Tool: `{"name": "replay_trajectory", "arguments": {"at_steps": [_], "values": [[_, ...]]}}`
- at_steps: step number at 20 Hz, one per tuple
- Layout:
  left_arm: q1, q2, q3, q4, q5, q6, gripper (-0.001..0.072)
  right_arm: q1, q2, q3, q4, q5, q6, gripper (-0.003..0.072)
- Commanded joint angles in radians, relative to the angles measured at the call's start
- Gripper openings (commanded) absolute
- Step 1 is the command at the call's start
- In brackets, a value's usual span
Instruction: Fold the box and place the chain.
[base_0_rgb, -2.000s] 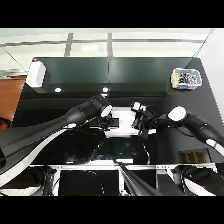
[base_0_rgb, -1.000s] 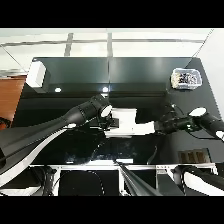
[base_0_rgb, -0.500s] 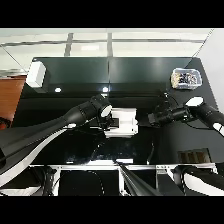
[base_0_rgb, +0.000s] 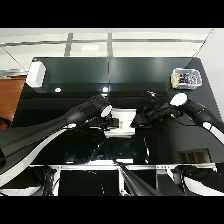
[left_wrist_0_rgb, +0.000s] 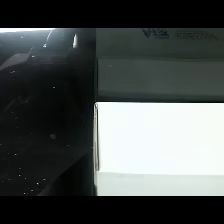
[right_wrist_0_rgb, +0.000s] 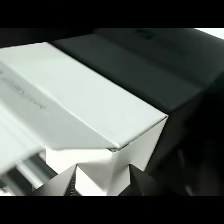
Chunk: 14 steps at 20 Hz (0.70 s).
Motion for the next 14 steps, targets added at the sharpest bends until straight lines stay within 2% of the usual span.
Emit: {"name": "replay_trajectory", "arguments": {"at_steps": [1,3,4,5,9,10,11,14], "values": [[0.001,0.0,0.001,-0.002,0.004,0.0,0.0029,0.117,0.0,0.07,-0.211,-0.061,0.238,0.0364],[0.001,0.0,0.001,-0.002,0.004,0.0,0.0029,0.165,0.0,0.098,-0.316,-0.061,0.339,0.0359],[0.001,0.0,0.001,-0.002,0.003,0.0,0.0029,0.182,0.0,0.105,-0.336,-0.061,0.355,0.0239],[0.001,0.0,0.001,-0.002,0.003,0.0,0.0029,0.199,-0.001,0.108,-0.354,-0.064,0.379,0.0222],[0.001,0.0,0.001,-0.003,0.004,0.0,0.0029,0.282,-0.001,0.111,-0.591,-0.066,0.625,0.0224],[0.001,0.0,0.001,-0.002,0.004,0.0,0.0029,0.3,-0.001,0.111,-0.634,-0.066,0.678,0.0265],[0.001,0.0,0.001,-0.002,0.003,0.0,0.0029,0.315,-0.002,0.111,-0.652,-0.067,0.715,0.0319],[0.001,0.0,0.001,-0.002,0.004,0.0,0.0029,0.333,-0.01,0.118,-0.655,-0.073,0.777,0.0318]]}}
